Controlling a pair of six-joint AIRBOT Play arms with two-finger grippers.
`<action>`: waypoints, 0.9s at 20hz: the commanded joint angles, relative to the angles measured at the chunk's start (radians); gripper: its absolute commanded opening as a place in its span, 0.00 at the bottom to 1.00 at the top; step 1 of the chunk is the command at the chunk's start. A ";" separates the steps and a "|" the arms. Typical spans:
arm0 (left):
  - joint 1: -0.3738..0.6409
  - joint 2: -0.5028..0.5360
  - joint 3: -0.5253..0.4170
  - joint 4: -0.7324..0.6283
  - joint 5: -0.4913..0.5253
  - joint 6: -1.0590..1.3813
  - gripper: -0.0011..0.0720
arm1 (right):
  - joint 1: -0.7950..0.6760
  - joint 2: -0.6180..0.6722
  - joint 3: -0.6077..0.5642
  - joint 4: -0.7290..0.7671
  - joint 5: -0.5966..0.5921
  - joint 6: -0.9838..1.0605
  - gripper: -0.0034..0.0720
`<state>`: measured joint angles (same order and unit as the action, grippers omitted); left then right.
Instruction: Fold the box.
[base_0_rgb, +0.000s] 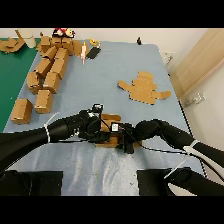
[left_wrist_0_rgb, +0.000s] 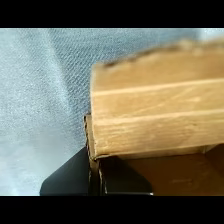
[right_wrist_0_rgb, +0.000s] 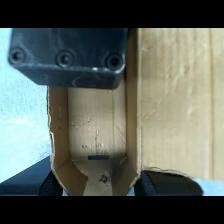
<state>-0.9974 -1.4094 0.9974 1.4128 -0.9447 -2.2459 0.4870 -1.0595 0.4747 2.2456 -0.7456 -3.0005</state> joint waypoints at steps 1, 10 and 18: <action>0.000 0.000 0.001 -0.011 0.002 0.001 0.29 | 0.001 -0.001 0.000 0.002 0.000 0.000 0.77; 0.002 0.002 0.001 -0.029 -0.002 0.000 0.81 | 0.001 -0.001 0.000 0.002 0.000 0.000 0.77; 0.058 0.148 0.011 -0.016 -0.061 0.005 0.81 | 0.002 -0.001 0.000 0.002 0.000 0.000 0.77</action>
<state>-0.9604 -1.3212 1.0069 1.3914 -0.9928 -2.2444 0.4885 -1.0595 0.4747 2.2478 -0.7456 -3.0013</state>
